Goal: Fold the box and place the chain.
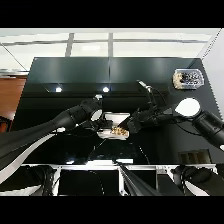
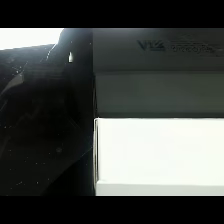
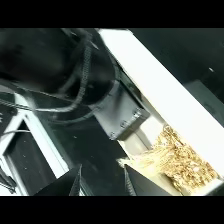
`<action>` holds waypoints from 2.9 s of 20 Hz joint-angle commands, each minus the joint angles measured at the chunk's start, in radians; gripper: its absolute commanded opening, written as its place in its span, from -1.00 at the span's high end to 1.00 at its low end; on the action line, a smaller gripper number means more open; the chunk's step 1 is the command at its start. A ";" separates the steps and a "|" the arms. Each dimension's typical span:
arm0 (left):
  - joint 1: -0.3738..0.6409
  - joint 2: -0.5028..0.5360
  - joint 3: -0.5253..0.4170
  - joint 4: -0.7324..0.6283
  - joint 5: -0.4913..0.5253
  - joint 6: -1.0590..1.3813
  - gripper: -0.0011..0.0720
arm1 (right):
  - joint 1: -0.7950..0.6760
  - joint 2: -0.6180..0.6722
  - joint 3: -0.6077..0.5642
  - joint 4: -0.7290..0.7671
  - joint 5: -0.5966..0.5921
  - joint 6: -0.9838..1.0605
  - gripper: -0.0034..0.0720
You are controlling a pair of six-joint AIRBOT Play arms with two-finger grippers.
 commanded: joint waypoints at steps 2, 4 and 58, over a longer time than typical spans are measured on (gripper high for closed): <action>0.000 0.000 0.000 0.000 0.002 0.000 0.89 | -0.121 0.024 -0.013 -0.164 0.105 0.005 0.05; 0.000 0.000 0.000 0.000 0.000 0.000 0.89 | -0.218 0.055 -0.013 -0.321 0.193 0.039 0.05; 0.439 0.164 -0.388 -0.885 0.253 2.503 -0.97 | -0.309 0.062 -0.021 -0.263 0.171 0.125 0.10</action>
